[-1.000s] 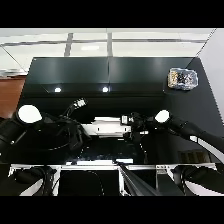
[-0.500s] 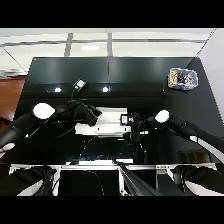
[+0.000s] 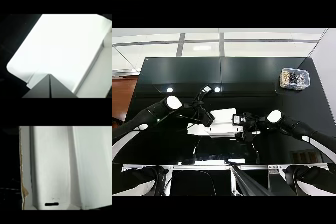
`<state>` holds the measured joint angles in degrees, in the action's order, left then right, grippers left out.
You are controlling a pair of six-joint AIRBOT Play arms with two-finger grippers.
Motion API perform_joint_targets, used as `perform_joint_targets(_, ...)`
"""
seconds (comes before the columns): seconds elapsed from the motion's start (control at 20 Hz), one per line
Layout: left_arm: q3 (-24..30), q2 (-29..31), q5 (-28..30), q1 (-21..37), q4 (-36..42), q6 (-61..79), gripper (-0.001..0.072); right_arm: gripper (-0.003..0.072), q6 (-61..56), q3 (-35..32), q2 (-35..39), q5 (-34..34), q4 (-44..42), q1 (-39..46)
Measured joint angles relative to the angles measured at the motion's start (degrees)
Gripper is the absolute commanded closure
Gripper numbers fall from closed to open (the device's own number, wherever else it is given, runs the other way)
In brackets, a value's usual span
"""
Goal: Fold the box and place the chain.
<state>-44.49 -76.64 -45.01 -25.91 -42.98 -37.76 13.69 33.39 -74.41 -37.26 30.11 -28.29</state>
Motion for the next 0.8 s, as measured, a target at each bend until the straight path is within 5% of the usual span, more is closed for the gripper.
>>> perform_joint_targets(0.3,-4.5,3.5,-6.8,4.4,-1.9,-0.2,0.0683,0.0555,0.0,0.0,0.0,0.0,0.0,0.0)
perform_joint_targets(0.5,-4.8,14.5,-12.9,10.2,-4.1,-3.3,0.0683,0.0555,0.0,0.0,0.0,0.0,0.0,0.0)
perform_joint_targets(0.7,1.7,28.4,-16.8,13.6,-5.0,-1.6,0.0671,0.0555,0.0,0.0,0.0,0.0,0.0,0.0)
perform_joint_targets(0.75,4.1,31.6,-17.2,13.9,-5.2,0.8,0.0466,0.0555,0.0,0.0,0.0,0.0,0.0,0.0)
perform_joint_targets(0.8,6.9,34.5,-17.1,14.1,-5.4,3.5,-0.0011,0.0554,0.0,0.0,0.0,0.0,0.0,0.0)
